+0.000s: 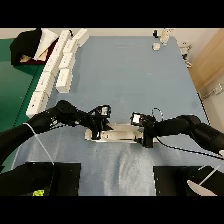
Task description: Fold the box.
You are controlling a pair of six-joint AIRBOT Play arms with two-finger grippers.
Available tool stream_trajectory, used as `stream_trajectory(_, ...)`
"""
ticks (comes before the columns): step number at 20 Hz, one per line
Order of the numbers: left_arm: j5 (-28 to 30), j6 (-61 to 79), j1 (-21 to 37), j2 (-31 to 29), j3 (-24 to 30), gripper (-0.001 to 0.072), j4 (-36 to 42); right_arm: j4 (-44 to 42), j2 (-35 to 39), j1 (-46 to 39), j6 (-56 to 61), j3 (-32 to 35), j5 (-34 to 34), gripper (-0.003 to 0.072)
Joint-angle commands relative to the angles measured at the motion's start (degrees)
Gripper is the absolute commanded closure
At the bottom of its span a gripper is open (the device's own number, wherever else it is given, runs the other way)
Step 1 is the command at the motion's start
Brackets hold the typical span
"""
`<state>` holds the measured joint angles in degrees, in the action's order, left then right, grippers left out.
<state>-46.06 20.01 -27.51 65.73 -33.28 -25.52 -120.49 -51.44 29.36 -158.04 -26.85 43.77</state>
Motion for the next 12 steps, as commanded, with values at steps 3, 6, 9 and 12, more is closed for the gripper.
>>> stream_trajectory(3,0.02,0.02,-0.02,0.04,0.02,0.0696,0.00,-1.46,-3.80,-0.11,-5.62,0.02,0.20,-0.0034)
stream_trajectory(6,0.00,0.02,-0.02,0.04,0.02,0.0696,0.00,-1.46,-4.70,-0.11,-7.08,0.02,0.07,-0.0034)
stream_trajectory(9,0.02,0.02,-0.02,0.04,0.02,0.0695,0.00,-1.49,-6.08,-0.11,-8.11,0.02,-0.87,-0.0034)
stream_trajectory(12,0.02,0.02,-0.02,0.04,0.02,0.0696,0.00,-1.46,-6.43,-0.11,-8.07,0.02,-0.90,-0.0034)
